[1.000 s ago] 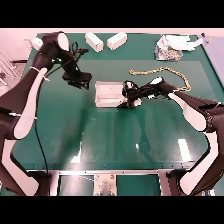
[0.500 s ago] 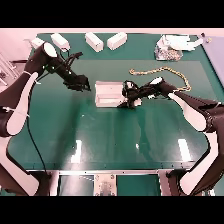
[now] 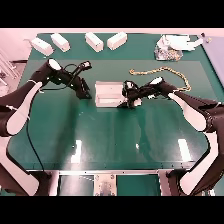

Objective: Fold the box and place the chain.

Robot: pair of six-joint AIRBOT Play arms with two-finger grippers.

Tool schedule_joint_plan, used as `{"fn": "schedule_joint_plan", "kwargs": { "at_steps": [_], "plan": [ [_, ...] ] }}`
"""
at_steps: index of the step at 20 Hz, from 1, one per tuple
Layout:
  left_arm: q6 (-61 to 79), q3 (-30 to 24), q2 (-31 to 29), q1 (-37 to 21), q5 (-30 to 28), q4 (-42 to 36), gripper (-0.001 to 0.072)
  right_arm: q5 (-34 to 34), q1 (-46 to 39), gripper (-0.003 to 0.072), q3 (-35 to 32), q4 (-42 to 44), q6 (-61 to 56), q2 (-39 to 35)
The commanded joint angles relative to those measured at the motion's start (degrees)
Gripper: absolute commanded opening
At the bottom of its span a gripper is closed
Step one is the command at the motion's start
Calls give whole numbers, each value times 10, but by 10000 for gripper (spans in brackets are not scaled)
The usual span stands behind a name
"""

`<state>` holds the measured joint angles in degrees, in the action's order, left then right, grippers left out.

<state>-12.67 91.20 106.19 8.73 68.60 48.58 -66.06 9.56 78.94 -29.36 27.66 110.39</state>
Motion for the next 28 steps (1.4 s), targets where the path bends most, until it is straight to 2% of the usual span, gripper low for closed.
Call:
{"fn": "schedule_joint_plan", "kwargs": {
  "at_steps": [1, 4, 6, 8, 10, 13, 16, 23, 28],
  "plan": [
    [97, -7, 1, -1, -10, -6, 720, 0, 0, 587, 0, 0, 0, 0],
    [97, -7, 1, -1, -32, -7, 718, 0, 0, 587, 0, 0, 0, 0],
    [96, -7, 3, -1, -25, -40, 720, 0, 0, 587, 0, 0, 0, 0],
    [206, -17, 9, -11, 22, -66, 720, 0, 0, 587, 0, 0, 0, 0],
    [272, -39, 14, -34, 69, -133, 720, 0, 0, 587, 0, 0, 0, 0],
    [308, -57, 17, -64, 94, -169, 720, 0, 0, 587, 0, 0, 0, 0],
    [307, -57, 29, -65, 120, -188, 720, 0, 0, 587, 0, 0, 0, 0],
    [308, -57, 66, -40, 74, -204, 720, 0, 0, 587, 0, 0, 0, 0],
    [313, -57, 81, -26, 67, -214, 720, 0, 0, 587, 0, 0, 0, 0]
  ]
}}
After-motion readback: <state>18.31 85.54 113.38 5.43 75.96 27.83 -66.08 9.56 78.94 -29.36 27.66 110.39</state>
